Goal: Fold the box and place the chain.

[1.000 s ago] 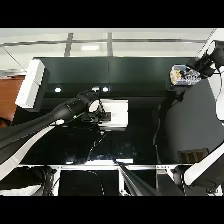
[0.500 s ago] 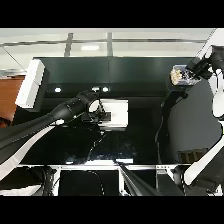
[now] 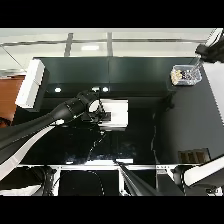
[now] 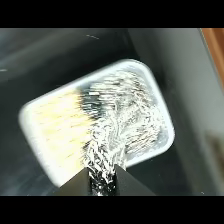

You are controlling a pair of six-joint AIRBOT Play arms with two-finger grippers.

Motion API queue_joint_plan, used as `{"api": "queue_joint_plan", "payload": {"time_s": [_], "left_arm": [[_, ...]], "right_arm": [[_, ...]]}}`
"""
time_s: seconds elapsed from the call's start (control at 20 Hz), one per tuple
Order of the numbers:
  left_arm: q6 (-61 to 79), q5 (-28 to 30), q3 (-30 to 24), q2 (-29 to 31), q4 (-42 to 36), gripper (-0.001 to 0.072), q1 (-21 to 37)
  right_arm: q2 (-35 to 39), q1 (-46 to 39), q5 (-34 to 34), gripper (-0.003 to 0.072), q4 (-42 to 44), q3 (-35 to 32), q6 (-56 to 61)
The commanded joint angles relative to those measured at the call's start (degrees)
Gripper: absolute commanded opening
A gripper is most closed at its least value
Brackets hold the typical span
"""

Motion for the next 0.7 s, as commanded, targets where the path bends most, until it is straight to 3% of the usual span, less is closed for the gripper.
{"api": "queue_joint_plan", "payload": {"time_s": [0.0,0.3,0.65], "left_arm": [[0.00,0.33,0.04,0.00,0.00,0.0028,0.04],[0.02,0.31,0.04,0.00,0.02,0.0028,0.04],[0.02,1.14,0.04,0.00,0.02,0.0028,0.04]], "right_arm": [[13.42,4.94,2.56,0.0014,0.83,0.07,-5.20],[29.29,12.94,7.54,0.0013,7.50,0.07,-5.18],[33.42,17.77,14.69,0.0014,30.75,0.07,-6.49]]}}
